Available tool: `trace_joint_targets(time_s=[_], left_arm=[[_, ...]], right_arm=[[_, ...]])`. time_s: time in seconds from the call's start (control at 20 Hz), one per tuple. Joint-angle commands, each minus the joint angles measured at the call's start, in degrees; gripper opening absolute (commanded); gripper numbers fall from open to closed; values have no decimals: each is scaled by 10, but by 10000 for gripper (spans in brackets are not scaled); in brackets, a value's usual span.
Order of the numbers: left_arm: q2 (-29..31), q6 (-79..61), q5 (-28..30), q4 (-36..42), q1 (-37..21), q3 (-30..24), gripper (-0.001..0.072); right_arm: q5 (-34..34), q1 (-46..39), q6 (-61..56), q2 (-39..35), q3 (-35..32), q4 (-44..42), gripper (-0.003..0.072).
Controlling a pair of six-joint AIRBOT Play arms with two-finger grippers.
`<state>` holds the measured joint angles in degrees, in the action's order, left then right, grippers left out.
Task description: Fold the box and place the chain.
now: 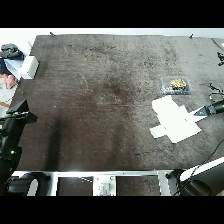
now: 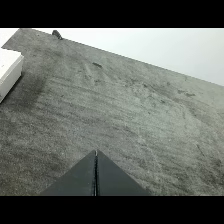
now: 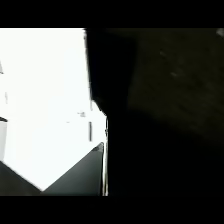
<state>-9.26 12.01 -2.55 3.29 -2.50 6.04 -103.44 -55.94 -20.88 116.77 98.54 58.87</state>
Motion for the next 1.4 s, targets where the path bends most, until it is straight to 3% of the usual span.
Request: trace_joint_targets(time_s=[0.0, 0.25, 0.45, 0.55, 0.75, 1.0, 1.05, 1.1, 1.15, 1.25, 1.35], left_arm=[[0, 0, 0, 0, 0, 0, 11], [0, 0, 0, 0, 0, 0, 11], [0, 0, 0, 0, 0, 0, 11], [0, 0, 0, 0, 0, 0, 11], [0, 0, 1, 0, 0, 4, 11], [0, -2, -25, 0, 0, 5, 15], [0, -17, -49, -1, 0, 5, 353], [0, -36, -83, -1, 0, 5, 610], [0, -55, -119, -1, 0, 6, 558], [-7, -95, -185, -1, 0, 25, 536], [-42, -104, -190, -3, 0, 64, 536]], right_arm=[[-2, 8, 4, -30, -59, -97, -6], [26, 83, 76, -146, -283, -247, -7], [247, 193, 69, -262, -482, -427, -9], [360, 275, 68, -309, -548, -502, -9], [520, 427, 39, -347, -560, -571, -9], [661, 530, 31, -347, -532, -568, -9], [676, 540, 31, -347, -530, -565, -8], [690, 548, 33, -347, -530, -560, -9], [702, 554, 33, -347, -530, -547, -9], [729, 556, 33, -345, -530, -527, -9], [735, 556, 45, -345, -529, -527, -9]])
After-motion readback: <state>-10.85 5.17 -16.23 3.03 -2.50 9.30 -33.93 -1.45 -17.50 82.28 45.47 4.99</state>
